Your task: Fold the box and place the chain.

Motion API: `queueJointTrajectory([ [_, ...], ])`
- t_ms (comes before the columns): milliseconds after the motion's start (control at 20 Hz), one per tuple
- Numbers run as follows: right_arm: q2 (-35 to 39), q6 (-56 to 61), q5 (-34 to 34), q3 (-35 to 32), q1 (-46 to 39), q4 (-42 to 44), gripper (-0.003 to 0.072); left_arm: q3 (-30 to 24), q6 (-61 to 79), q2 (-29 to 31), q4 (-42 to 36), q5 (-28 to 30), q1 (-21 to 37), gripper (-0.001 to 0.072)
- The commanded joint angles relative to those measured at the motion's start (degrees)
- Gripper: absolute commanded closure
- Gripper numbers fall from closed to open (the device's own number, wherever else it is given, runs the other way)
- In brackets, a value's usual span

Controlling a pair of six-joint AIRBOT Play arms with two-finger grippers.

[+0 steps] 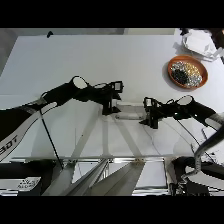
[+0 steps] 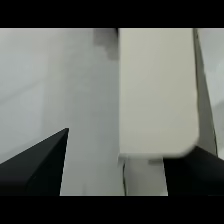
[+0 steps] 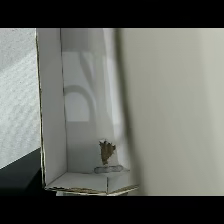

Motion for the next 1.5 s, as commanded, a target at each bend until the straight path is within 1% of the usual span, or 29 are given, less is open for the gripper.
queueJointTrajectory([
  [0, 0.02, -0.07, 0.00, -0.02, -0.02, -0.02, 0.0230, 0.02, -4.87, 5.79, 12.92, -2.19, 3.15, 0.0081],
  [50, 0.02, -0.07, 0.02, -0.02, -0.02, -0.04, 0.0230, 0.02, -4.87, 8.13, 17.92, -3.02, 4.22, 0.0081],
  [100, 0.02, -0.07, 0.00, -0.02, -0.02, -0.04, 0.0230, 0.02, -5.42, 10.64, 20.87, -4.07, 5.16, 0.0082],
  [150, 0.04, -0.09, 0.00, -0.02, -0.02, -0.02, 0.0230, 0.02, -7.17, 13.03, 21.20, -5.20, 5.77, 0.0089],
  [200, 0.02, -0.07, 0.02, -0.02, -0.02, -0.02, 0.0230, 0.02, -9.35, 15.41, 20.41, -7.15, 5.88, 0.0163],
  [250, 0.02, -0.07, 0.00, -0.02, -0.02, -0.04, 0.0230, 0.02, -11.21, 17.29, 19.10, -10.10, 5.51, 0.0393],
  [300, 0.04, -0.07, 0.02, -0.02, -0.02, -0.04, 0.0230, 0.02, -11.19, 18.51, 17.68, -14.03, 4.55, 0.0691],
  [400, 0.02, -0.09, 0.00, -0.02, -0.02, -0.02, 0.0230, 0.00, -11.32, 18.25, 17.40, -19.91, 0.50, 0.0706],
  [450, 0.02, -0.07, 0.02, -0.02, -0.02, -0.02, 0.0230, 0.00, -11.82, 17.46, 17.35, -20.48, -2.19, 0.0706],
  [500, 0.02, -0.09, 0.00, -0.02, -0.02, -0.02, 0.0230, 0.00, -12.13, 16.39, 17.05, -18.86, -5.29, 0.0706],
  [550, 0.04, -0.07, 0.00, -0.02, -0.02, -0.02, 0.0230, 0.00, -12.33, 15.17, 16.28, -15.30, -7.93, 0.0706],
  [600, 0.02, -0.07, 0.00, -0.02, -0.02, -0.02, 0.0230, 0.00, -12.33, 13.73, 14.75, -10.34, -10.38, 0.0703],
  [700, 0.04, -0.07, 0.02, 0.00, -0.02, -0.02, 0.0230, 0.00, -12.35, 10.69, 11.89, -0.11, -12.83, 0.0706],
  [750, 0.02, -0.07, 0.00, -0.02, -0.02, -0.02, 0.0230, 0.00, -12.33, 9.05, 10.27, 3.98, -13.00, 0.0706],
  [850, 0.02, -0.07, 0.00, 0.00, -0.02, -0.02, 0.0230, 0.00, -12.15, 6.19, 6.54, 10.14, -12.24, 0.0707],
  [950, 0.04, -0.07, 0.00, -0.02, -0.02, -0.02, 0.0230, 0.00, -11.54, 3.74, 1.01, 13.66, -10.80, 0.0707],
  [1050, 0.04, -0.07, 0.00, -0.02, -0.02, -0.02, 0.0230, 0.00, -11.63, 1.18, -3.98, 14.19, -9.16, 0.0707],
  [1150, 0.02, -0.07, 0.02, -0.02, -0.02, -0.02, 0.0230, 0.00, -12.81, -1.33, -6.73, 13.64, -8.11, 0.0708],
  [1300, 0.02, -0.07, 0.00, -0.02, -0.02, -0.02, 0.0230, 0.00, -14.64, -4.07, -7.13, 12.83, -7.89, 0.0707],
  [1450, 0.02, -0.09, 0.00, -0.02, -0.02, -0.04, 0.0230, 0.00, -14.71, -4.96, -7.13, 10.08, -7.89, 0.0707],
])
